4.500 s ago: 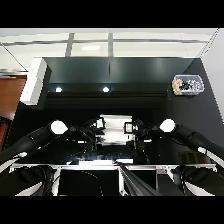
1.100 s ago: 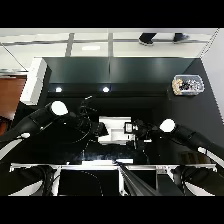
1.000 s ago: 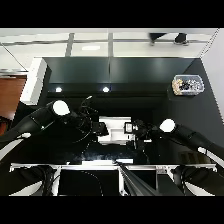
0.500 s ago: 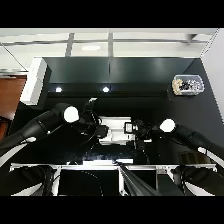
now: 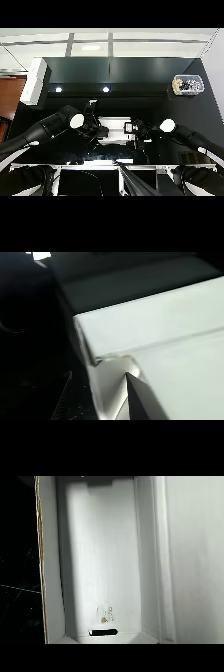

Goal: Fold the box and place the chain.

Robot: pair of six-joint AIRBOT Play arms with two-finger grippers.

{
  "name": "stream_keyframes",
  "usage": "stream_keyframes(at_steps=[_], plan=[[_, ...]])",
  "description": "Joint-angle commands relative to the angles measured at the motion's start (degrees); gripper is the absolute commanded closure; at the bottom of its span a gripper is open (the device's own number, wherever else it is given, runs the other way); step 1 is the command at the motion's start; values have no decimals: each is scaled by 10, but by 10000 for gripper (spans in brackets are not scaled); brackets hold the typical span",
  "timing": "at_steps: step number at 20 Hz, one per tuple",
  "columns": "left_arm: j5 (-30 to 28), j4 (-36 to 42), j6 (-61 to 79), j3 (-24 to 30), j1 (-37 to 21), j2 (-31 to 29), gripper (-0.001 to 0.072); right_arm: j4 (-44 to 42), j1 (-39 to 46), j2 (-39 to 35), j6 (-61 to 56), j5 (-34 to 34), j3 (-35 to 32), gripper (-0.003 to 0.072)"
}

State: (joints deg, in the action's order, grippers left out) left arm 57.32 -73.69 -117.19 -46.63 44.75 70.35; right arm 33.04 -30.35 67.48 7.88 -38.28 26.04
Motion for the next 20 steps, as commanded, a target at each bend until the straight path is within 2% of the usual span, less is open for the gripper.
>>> stream_keyframes(at_steps=[1,4,7,17,20], plan=[[10,-68,-80,-20,26,10,297,0,0,0,0,0,0,380],[45,-118,-147,-48,49,31,297,0,0,0,0,0,0,380],[73,-136,-166,-78,70,62,297,0,0,0,0,0,0,381],[67,-136,-211,-83,85,102,302,0,0,0,0,0,0,380],[67,-127,-211,-83,85,103,427,0,0,0,0,0,0,380]])
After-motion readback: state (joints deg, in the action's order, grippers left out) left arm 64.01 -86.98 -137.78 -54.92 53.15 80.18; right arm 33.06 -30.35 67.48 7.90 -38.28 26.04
